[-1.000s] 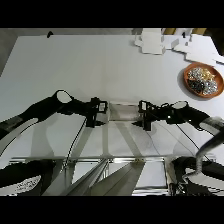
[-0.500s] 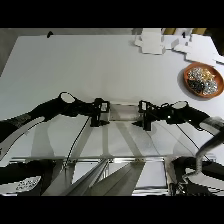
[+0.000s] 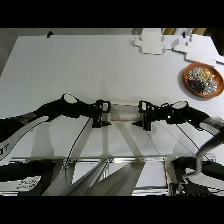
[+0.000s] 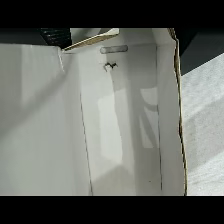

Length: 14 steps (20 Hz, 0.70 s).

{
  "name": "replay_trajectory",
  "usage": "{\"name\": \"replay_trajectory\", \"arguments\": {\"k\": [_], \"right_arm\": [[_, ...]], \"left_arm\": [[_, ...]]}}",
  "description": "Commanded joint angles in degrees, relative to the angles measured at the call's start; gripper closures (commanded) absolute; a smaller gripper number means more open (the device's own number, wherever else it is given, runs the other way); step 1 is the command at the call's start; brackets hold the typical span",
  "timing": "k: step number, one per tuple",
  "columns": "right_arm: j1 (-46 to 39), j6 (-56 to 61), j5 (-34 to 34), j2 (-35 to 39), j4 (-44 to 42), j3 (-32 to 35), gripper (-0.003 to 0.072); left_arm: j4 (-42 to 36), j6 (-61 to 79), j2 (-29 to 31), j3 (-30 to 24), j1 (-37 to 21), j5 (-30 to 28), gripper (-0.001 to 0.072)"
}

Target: Fold the box and place the chain.

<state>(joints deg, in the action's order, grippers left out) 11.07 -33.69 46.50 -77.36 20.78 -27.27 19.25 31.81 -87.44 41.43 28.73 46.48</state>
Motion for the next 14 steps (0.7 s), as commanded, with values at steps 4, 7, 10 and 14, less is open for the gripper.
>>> {"name": "replay_trajectory", "arguments": {"k": [4, 7, 10, 14], "right_arm": [[0.0, 0.0, 0.0, 0.0, 0.0, 0.0, 0.0391], [0.0, 0.0, 0.0, 0.0, 0.0, 0.0, 0.0391], [0.0, 0.0, 0.0, 0.0, 0.0, 0.0, 0.0391], [0.0, 0.0, 0.0, 0.0, 0.0, 0.0, 0.0391]], "left_arm": [[-3.3, 3.1, -0.9, 0.0, 0.3, -0.2, 0.0238], [-3.1, 2.8, -0.9, 0.0, 0.2, -1.2, 0.0496], [-3.2, 2.7, -0.9, 0.0, 0.2, -1.3, 0.0496], [-3.1, 2.7, -0.9, 0.0, 0.2, -1.3, 0.0496]]}}
